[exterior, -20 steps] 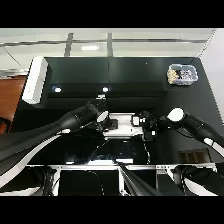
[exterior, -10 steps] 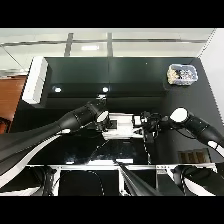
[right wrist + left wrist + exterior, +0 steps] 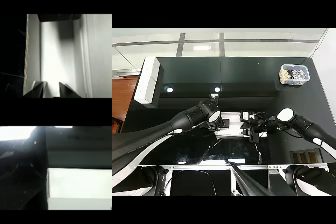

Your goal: Fold the box and place the chain.

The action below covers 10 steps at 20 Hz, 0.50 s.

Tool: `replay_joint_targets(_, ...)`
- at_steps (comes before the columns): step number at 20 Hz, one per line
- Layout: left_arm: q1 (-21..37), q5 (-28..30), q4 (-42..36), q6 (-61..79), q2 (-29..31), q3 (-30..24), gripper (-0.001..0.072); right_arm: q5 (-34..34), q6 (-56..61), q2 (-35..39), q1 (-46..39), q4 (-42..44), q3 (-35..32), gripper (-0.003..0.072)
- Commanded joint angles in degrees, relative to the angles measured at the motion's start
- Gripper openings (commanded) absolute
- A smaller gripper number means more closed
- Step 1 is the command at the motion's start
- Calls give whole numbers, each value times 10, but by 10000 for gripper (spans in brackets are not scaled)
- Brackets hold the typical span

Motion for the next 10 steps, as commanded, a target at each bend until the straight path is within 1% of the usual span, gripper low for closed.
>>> replay_joint_targets(1, 0, 1, -1, 0, 0, 0, 26, 0, 31, -4, 1, 7, 0, 318)
replay_joint_targets(2, 0, 1, -1, 0, 0, 0, 26, 5, 55, 0, 0, 2, 0, 82)
replay_joint_targets(3, 1, 1, -1, 0, 0, 0, 26, 14, 96, 14, -6, -8, 1, 14)
replay_joint_targets(4, 2, 0, -1, 0, 0, 0, 26, 18, 176, 33, -16, -28, 4, 14)
replay_joint_targets(6, 2, -1, -1, 0, 0, 0, 26, 42, 397, 84, -57, -139, 30, 14)
replay_joint_targets(8, 2, -1, -1, 0, 0, 0, 26, 110, 591, 128, -134, -267, 68, 14)
replay_joint_targets(10, 2, -1, -1, 0, 0, 0, 27, 140, 756, 141, -238, -353, 72, 14)
